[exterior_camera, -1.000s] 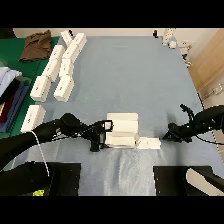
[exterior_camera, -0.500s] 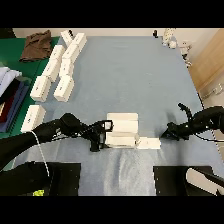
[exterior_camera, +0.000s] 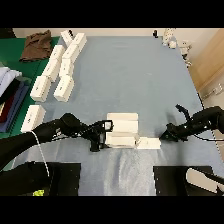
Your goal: Fold the box.
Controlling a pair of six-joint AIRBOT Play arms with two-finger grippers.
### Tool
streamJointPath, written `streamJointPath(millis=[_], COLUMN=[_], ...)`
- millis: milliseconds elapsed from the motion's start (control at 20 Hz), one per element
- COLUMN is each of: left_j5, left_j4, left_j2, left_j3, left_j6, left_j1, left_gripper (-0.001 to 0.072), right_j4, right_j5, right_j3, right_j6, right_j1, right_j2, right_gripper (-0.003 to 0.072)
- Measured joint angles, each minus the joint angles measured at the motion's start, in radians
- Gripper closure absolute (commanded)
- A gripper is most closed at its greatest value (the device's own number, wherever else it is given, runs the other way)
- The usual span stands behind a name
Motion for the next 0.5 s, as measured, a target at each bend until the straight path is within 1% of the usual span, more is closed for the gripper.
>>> streamJointPath(millis=[350,500], left_j5=[0.0,-0.001], left_j4=[0.0,0.001], left_j2=[0.0,0.0], left_j3=[0.0,0.0], left_j6=[0.0,0.001], left_j1=[0.0,0.0], left_gripper=[0.0252,0.0252], right_j4=[0.031,0.052], right_j5=[-0.05,-0.052], right_j3=[0.0,-0.012], right_j6=[0.006,0.009], right_j1=[0.002,0.04], right_j2=[-0.002,-0.002], right_gripper=[0.0684,0.0684])
